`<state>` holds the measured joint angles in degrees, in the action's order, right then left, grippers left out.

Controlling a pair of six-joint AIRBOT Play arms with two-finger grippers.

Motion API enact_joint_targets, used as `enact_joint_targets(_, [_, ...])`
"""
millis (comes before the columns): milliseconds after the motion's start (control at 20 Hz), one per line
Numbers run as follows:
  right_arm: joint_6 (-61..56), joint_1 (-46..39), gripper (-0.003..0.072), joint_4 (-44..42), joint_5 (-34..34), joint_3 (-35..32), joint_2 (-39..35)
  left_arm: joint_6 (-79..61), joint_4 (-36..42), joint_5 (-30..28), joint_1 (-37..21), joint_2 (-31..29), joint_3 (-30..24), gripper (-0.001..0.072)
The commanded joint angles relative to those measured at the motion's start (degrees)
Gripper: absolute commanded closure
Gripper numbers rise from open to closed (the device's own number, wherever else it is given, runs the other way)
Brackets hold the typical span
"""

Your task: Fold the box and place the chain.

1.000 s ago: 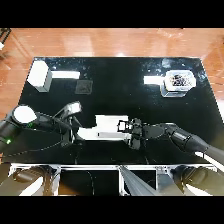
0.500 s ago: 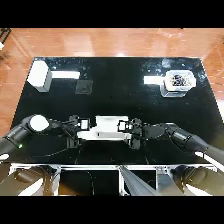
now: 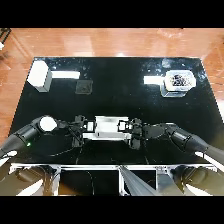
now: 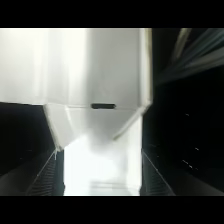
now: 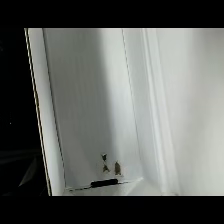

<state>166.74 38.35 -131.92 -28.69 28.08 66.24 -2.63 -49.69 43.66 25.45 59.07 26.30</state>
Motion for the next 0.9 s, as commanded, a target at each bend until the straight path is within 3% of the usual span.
enact_joint_targets(0, [0.0,0.0,0.0624,0.0,0.0,0.0,0.0,-0.3,2.7,-1.6,0.3,0.6,0.0,0.0098])
enact_joint_targets(350, [0.0,0.0,0.0623,0.0,0.0,0.0,0.0,-0.4,2.4,-1.8,2.3,0.6,0.0,0.0115])
enact_joint_targets(450, [0.0,0.0,0.0624,0.0,0.0,0.0,0.0,-0.4,2.4,-1.8,2.3,0.6,0.0,0.0283])
enact_joint_targets(850, [0.0,0.0,0.0623,0.0,0.0,0.0,0.0,-0.4,2.5,-2.9,2.4,0.6,0.0,0.037])
